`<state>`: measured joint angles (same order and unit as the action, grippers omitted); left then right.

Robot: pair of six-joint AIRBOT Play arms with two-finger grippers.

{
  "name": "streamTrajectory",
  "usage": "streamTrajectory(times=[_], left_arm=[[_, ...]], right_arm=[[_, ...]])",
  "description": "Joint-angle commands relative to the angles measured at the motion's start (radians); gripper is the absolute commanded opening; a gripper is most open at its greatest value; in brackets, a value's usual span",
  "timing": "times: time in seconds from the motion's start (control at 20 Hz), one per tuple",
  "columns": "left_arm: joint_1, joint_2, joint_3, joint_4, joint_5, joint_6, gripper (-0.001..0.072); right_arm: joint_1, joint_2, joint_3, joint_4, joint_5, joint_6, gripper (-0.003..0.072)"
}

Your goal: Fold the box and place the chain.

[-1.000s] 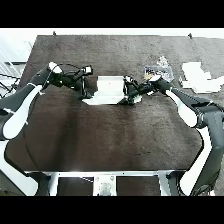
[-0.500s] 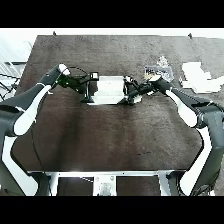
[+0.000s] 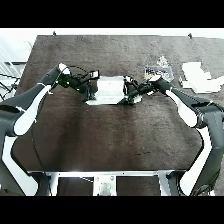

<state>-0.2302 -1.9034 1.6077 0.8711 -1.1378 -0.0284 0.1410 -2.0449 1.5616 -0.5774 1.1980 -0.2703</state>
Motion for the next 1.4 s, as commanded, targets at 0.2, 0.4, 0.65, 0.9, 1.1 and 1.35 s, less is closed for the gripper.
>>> streamTrajectory(times=[0.2, 0.4, 0.65, 0.9, 1.1, 1.35], left_arm=[[-0.008, 0.0, 0.001, -0.018, 0.003, 0.003, 0.0378], [-0.039, 0.0, 0.001, -0.015, 0.032, 0.004, 0.0219], [-0.054, -0.001, -0.011, -0.026, 0.048, 0.012, 0.022], [-0.056, -0.002, -0.013, -0.038, 0.056, 0.03, 0.044], [-0.056, -0.001, -0.013, -0.068, 0.061, 0.03, 0.0423], [-0.056, -0.001, -0.014, -0.089, 0.056, 0.029, 0.0461]], right_arm=[[0.0, -0.001, 0.0, 0.0, 0.0, 0.0, 0.0572], [0.0, -0.001, 0.0, 0.0, 0.0, 0.0, 0.0573], [0.0, -0.001, 0.0, 0.0, 0.0, 0.0, 0.0573], [0.0, -0.001, 0.0, 0.0, 0.0, 0.0, 0.0573], [0.0, -0.001, 0.0, 0.0, 0.0, 0.0, 0.0572], [0.0, -0.001, 0.0, 0.0, 0.0, 0.0, 0.0573]])
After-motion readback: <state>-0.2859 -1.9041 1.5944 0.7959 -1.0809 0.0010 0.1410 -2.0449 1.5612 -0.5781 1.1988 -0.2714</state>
